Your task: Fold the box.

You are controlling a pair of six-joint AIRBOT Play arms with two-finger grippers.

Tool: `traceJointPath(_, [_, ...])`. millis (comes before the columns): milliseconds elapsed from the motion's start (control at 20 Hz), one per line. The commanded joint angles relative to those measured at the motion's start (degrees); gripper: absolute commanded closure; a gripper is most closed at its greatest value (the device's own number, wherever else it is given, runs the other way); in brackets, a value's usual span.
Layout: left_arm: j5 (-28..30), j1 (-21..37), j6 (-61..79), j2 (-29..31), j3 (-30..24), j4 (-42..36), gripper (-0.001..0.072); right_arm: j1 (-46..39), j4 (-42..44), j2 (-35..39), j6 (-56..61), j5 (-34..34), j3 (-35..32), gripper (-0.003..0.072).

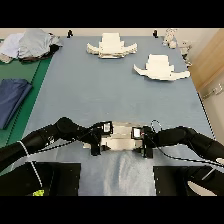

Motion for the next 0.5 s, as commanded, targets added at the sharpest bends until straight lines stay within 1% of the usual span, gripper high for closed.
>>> traceJointPath(0, [-0.11, -0.07, -1.86, 0.15, 0.02, 0.55, 0.0354, -0.02, 0.04, 0.00, 0.13, 0.07, -0.02, 0.0224])
traceJointPath(50, [-0.28, -0.07, -3.78, 0.79, 0.15, 3.50, 0.0582, -0.02, 0.04, 0.00, 0.13, 0.07, -0.02, 0.0225])
traceJointPath(150, [-0.61, -0.04, -13.31, 3.04, 0.42, 11.34, 0.0694, -0.02, 0.04, 0.00, 0.13, 0.07, -0.02, 0.0225])
traceJointPath(200, [-1.51, -0.04, -18.29, 4.70, 0.59, 15.74, 0.0694, -0.02, 0.04, 0.00, 0.13, 0.07, -0.02, 0.0225])
traceJointPath(300, [-4.33, -0.04, -26.88, 9.01, 1.11, 21.92, 0.0694, -0.02, 0.04, 0.00, 0.13, 0.07, -0.02, 0.0225])
traceJointPath(450, [-8.22, -0.04, -41.97, 17.66, 2.60, 27.41, 0.0694, -0.02, 0.04, 0.00, 0.13, 0.07, -0.02, 0.0225])
